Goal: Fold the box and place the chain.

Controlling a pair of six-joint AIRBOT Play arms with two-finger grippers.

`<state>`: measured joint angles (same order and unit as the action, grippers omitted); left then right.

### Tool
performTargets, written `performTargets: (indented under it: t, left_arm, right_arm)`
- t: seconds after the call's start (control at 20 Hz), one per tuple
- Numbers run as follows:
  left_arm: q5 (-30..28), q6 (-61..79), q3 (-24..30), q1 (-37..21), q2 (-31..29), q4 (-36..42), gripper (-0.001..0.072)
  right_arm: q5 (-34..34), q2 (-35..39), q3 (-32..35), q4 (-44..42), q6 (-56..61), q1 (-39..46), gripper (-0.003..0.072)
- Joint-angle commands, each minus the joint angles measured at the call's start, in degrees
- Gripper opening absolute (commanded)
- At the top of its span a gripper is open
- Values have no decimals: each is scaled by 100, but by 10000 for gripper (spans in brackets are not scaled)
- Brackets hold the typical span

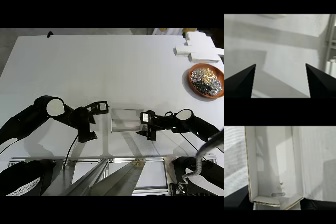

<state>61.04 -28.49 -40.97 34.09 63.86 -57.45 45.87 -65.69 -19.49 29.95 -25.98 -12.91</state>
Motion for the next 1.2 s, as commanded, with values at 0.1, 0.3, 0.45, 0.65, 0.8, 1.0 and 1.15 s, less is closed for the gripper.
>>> performTargets:
  t: [0.1, 0.3, 0.45, 0.65, 0.8, 1.0, 1.15]
  left_arm:
    - [-1165, 3355, 234, -192, 824, 1421, 694]
    - [-1231, 4382, 234, -186, 1460, 2033, 695]
    - [-1335, 4671, 234, -184, 1528, 2212, 695]
    - [-1397, 4649, 234, -31, 1530, 2299, 696]
    - [-1591, 4645, 236, 216, 1530, 2581, 698]
    - [-1694, 4465, 238, 256, 1539, 2697, 703]
    - [-1692, 4009, 238, 258, 1539, 2697, 705]
  right_arm:
    - [-2, 2, 0, -2, 0, 0, 317]
    - [0, 2, 0, -2, 0, 0, 317]
    - [0, 2, 0, -2, 0, 0, 317]
    - [0, 2, 0, -2, 0, 0, 317]
    - [0, 2, 0, -2, 0, 0, 317]
    - [0, 2, 0, -2, 0, 0, 317]
    - [0, 2, 0, -2, 0, 0, 317]
